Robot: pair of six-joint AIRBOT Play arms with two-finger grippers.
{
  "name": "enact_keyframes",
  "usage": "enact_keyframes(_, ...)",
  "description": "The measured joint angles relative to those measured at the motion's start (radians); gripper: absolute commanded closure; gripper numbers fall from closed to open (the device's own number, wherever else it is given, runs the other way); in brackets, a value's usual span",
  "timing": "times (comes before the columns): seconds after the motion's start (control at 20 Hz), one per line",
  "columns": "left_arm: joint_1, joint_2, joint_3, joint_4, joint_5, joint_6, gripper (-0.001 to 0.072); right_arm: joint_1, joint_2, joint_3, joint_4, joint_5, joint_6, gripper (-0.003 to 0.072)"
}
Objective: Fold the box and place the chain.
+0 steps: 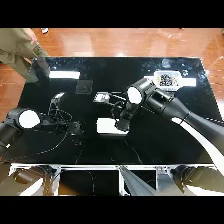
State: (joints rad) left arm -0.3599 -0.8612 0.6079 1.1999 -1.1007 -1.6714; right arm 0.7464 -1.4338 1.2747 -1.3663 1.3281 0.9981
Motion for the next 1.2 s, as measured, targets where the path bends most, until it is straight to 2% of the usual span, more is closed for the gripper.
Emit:
enact_keyframes(0.05,0.000,0.000,0.000,0.000,0.000,0.000,0.0077,0.000,0.000,0.000,0.000,0.000,0.000,0.0033)
enact_keyframes(0.1,0.000,0.000,0.000,0.000,0.000,0.000,0.0077,0.000,0.000,0.000,0.000,0.000,0.000,0.0103)
enact_keyframes(0.15,0.000,0.000,0.000,0.000,0.000,0.000,0.0077,0.000,0.000,0.000,0.000,0.001,0.000,0.0301)
enact_keyframes(0.2,0.000,0.000,0.000,0.000,0.000,0.000,0.0077,0.000,0.000,0.000,0.000,0.002,0.001,0.0547)
enact_keyframes(0.85,0.000,0.000,0.000,0.000,0.000,0.000,0.0077,0.001,0.000,0.001,0.003,0.016,0.005,0.0548)
enact_keyframes(0.9,0.000,0.000,0.000,0.000,0.000,0.000,0.0077,0.001,0.000,0.001,0.003,0.017,0.005,0.0505)
enact_keyframes(0.95,0.000,0.000,0.000,0.000,0.000,0.000,0.0077,0.002,0.000,0.001,0.003,0.019,0.005,0.0415)
enact_keyframes(1.2,0.000,0.000,0.000,0.000,0.000,0.000,0.0077,0.002,-0.001,0.000,0.003,0.022,0.006,0.0434)
